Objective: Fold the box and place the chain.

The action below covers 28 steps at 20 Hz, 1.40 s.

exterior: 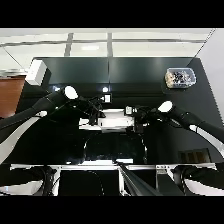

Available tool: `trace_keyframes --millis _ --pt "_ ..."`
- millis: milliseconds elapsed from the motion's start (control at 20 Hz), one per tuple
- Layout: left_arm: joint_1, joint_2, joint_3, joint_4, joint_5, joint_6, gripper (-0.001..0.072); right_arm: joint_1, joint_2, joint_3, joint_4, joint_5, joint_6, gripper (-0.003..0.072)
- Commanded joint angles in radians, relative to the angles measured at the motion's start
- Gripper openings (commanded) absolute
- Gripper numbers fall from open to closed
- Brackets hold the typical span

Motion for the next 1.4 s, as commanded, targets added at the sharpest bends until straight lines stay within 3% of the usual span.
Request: trace_keyframes --millis 0,450,500,550,800,900,1050,1150,1250,1350 --pt "0.000 0.000 0.000 0.000 0.002 0.000 0.0030 0.001 -0.002 0.003 -0.024 -0.002 0.024 0.0698" --pt "0.000 0.000 0.000 0.000 0.003 0.000 0.0030 0.001 -0.002 0.003 -0.024 -0.002 0.025 0.0658" --pt "0.000 0.000 0.000 0.000 0.005 0.000 0.0030 0.001 -0.002 0.003 -0.024 -0.002 0.025 0.0633" --pt "0.000 0.000 0.000 0.000 0.010 0.000 0.0030 0.001 -0.002 0.003 -0.024 -0.002 0.025 0.0485" --pt "0.000 0.000 0.000 0.000 0.005 0.000 0.0039 0.001 -0.002 0.003 -0.024 -0.002 0.025 0.0483" --pt "0.002 0.014 0.000 0.003 0.007 -0.001 0.0346 0.001 -0.002 0.003 -0.024 -0.002 0.025 0.0483" --pt "0.039 0.077 0.001 0.039 0.008 -0.154 0.0695 0.001 -0.002 0.003 -0.024 -0.002 0.025 0.0483" --pt "0.087 0.141 0.001 0.168 -0.036 -0.371 0.0699 0.001 -0.002 0.003 -0.024 -0.002 0.025 0.0483" --pt "0.146 0.203 0.000 0.304 -0.143 -0.561 0.0698 0.001 -0.002 0.003 -0.024 -0.002 0.025 0.0483" --pt "0.214 0.259 0.000 0.389 -0.272 -0.723 0.0646 0.001 -0.002 0.003 -0.023 -0.002 0.025 0.0483"
